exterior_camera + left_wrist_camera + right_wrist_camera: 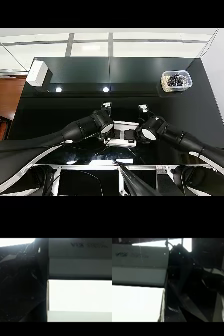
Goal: Fold the box and place the chain.
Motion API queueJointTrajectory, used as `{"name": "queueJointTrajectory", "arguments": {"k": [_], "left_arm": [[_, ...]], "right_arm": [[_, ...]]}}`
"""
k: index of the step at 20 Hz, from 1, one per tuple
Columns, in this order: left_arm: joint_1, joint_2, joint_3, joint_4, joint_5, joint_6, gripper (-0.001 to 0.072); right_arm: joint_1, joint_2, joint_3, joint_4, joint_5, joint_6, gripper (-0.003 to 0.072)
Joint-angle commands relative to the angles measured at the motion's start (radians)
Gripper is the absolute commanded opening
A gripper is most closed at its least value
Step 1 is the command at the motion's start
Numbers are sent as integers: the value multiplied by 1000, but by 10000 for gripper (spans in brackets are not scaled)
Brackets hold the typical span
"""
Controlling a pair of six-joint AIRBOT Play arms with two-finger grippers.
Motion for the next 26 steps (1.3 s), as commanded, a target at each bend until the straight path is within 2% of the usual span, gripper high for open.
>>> {"name": "queueJointTrajectory", "arguments": {"k": [1, 2, 5, 7, 8, 13, 15, 19, 20, 21, 25, 26], "left_arm": [[1, -1, 0, 0, 1, 0, 25], [1, -1, 0, 0, 1, 0, 24], [1, -1, 0, 0, 1, 0, 25], [1, -1, 0, 0, 1, 0, 25], [1, -1, 0, 0, 1, 0, 25], [1, -1, 0, 0, 1, 0, 25], [1, -1, 0, 0, 1, 0, 24], [1, -1, 0, 0, 1, 0, 25], [1, -1, 0, 0, 1, 0, 25], [1, -1, 0, 0, 1, 0, 25], [1, -1, 0, 0, 1, 0, 25], [1, -1, 0, 0, 1, 0, 25]], "right_arm": [[8, -5, 0, -8, -2, 36, 418], [7, -8, 1, -8, -2, 37, 417], [8, -16, 1, -7, -2, 37, 317], [8, -16, 1, -8, -2, 37, 186], [8, -16, 1, -6, -2, 24, 9], [12, -16, 1, -3, -18, 23, 12], [12, -16, 1, 4, -26, 23, 213], [12, -16, 2, 12, -39, 26, 189], [12, -16, 2, 14, -45, 27, 73], [12, -16, 2, 19, -52, 27, 10], [12, -16, 2, 23, -61, 27, 15], [11, -16, 3, 27, -63, 27, 203]]}}
